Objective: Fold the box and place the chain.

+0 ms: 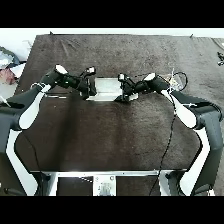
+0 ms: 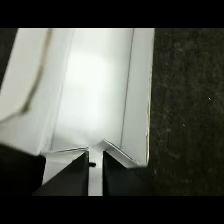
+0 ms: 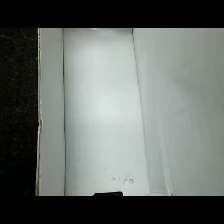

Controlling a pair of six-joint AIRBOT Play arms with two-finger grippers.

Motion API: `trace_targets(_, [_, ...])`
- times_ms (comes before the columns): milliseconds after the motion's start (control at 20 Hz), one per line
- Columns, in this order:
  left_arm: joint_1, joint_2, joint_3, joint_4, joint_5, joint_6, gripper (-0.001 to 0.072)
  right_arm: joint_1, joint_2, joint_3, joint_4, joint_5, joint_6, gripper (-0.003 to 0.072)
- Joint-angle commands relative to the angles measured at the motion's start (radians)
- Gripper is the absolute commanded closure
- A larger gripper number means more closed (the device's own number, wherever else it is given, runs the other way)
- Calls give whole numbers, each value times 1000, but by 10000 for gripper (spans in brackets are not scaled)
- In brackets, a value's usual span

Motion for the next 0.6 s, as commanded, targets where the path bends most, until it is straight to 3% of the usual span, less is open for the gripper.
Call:
trace_targets(0, [37,0,1,3,-87,-2,695,1,-1,0,-2,0,0,361])
trace_targets(300, [52,19,40,-33,-149,-48,698,1,-1,0,-2,0,0,361])
trace_targets(550, [58,191,41,-20,-79,-191,699,2,-1,0,-2,0,0,361])
